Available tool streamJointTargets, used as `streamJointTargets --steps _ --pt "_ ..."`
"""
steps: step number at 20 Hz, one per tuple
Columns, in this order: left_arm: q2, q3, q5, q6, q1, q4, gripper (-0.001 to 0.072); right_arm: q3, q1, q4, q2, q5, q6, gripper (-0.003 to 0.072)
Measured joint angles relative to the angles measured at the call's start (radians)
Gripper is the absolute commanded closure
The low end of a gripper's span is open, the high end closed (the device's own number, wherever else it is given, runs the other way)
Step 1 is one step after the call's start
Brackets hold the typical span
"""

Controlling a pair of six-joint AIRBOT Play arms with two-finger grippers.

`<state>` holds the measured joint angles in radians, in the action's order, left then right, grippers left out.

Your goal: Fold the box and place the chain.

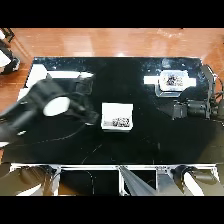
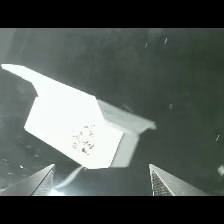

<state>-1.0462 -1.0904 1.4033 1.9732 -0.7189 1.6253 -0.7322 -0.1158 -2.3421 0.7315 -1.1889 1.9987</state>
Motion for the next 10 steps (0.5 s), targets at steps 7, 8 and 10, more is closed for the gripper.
streamJointTargets --steps 7,8,10 --pt "0.137 0.292 -0.201 -0.166 0.317 -0.252 0.0097 -0.214 0.159 0.110 0.234 0.031 -0.223 -0.0034" --pt "0.130 0.314 -0.235 -0.211 0.348 -0.305 0.0097 -0.283 0.213 0.144 0.306 0.039 -0.246 -0.0034" --pt "0.111 0.338 -0.299 -0.288 0.385 -0.353 0.0097 -0.412 0.318 0.222 0.444 0.047 -0.275 -0.0034"
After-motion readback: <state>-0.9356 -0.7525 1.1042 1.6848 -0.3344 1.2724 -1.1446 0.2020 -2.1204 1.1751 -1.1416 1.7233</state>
